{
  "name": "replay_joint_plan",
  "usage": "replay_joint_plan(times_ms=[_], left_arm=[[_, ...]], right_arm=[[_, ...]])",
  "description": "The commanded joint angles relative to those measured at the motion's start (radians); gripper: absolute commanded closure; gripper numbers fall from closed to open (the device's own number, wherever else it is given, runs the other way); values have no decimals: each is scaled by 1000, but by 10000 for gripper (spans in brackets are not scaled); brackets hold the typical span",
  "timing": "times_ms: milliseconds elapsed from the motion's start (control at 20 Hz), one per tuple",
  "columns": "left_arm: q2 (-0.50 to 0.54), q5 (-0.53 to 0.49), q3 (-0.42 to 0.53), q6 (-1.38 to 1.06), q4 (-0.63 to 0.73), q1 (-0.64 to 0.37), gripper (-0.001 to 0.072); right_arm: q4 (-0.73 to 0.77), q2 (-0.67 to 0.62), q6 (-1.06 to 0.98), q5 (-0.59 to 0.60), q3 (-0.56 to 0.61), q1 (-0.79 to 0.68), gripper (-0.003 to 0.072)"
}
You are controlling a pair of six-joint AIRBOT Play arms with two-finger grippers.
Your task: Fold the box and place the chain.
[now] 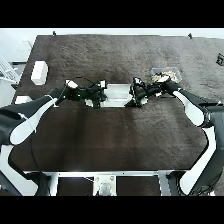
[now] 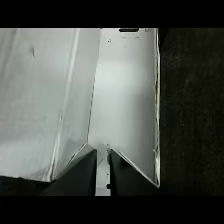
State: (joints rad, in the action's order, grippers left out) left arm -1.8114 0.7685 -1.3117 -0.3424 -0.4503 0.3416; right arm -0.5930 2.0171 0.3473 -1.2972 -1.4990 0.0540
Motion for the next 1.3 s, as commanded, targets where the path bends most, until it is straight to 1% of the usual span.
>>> replay_joint_plan(times_ms=[0,100,200,350,450,500,650,700,850,900,1050,1250], left_arm=[[24,3,0,4,-19,-8,693],[45,43,0,5,-21,-35,691],[66,125,0,6,-21,-89,692],[101,236,0,62,-22,-180,692],[141,279,0,141,-27,-227,693],[167,290,0,206,-48,-244,693],[237,291,1,526,-172,-284,694],[243,291,1,644,-208,-293,694],[233,296,1,1015,-385,-300,693],[225,298,1,1102,-412,-300,693],[194,315,0,1205,-407,-300,693],[122,315,0,1300,-401,-300,694]], right_arm=[[-2,0,1,-1,0,1,169],[-2,0,1,-1,0,1,169],[-2,0,1,-1,0,1,169],[-2,0,2,-1,0,1,169],[-2,0,1,-1,0,1,169],[-2,0,1,-1,0,1,169],[-2,0,1,-1,0,1,169],[-2,0,1,-1,0,1,169],[-2,0,1,-1,0,1,169],[-2,0,1,-1,0,1,169],[-2,0,1,-1,0,1,169],[-2,0,1,-1,0,1,169]])
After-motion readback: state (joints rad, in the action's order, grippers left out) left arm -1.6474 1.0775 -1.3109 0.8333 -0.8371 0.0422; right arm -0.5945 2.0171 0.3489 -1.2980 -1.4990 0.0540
